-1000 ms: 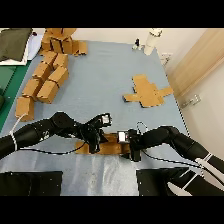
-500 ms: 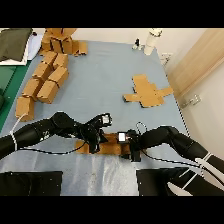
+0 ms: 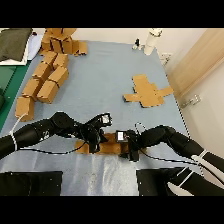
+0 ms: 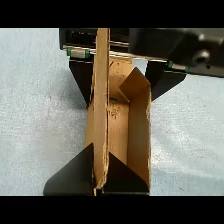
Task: Fold the box.
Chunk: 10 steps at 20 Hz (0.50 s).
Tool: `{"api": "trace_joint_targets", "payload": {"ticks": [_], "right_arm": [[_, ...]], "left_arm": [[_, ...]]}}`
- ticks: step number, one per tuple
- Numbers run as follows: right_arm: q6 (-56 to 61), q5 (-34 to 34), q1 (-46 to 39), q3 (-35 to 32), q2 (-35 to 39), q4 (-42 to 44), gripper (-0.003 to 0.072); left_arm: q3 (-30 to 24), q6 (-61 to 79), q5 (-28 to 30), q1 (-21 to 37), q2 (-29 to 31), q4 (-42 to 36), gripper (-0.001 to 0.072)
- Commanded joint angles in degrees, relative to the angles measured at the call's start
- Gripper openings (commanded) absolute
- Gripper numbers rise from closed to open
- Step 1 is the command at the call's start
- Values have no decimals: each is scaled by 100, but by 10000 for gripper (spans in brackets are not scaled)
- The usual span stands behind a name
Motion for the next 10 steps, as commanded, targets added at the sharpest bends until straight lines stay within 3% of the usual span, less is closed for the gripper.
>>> {"api": "trace_joint_targets", "payload": {"ticks": [1, 5, 6, 10], "right_arm": [[4, 136, 0, 2, -15, 26, 661], [4, 136, 0, 2, -15, 22, 651], [4, 133, 0, 2, -15, 22, 574], [4, 131, 0, 0, -15, -9, 559]], "left_arm": [[0, 0, -2, 0, 2, 2, 13], [0, 0, -2, 0, 2, 2, 13], [0, 0, -2, 0, 2, 2, 13], [0, 0, -2, 0, 2, 2, 13]]}}
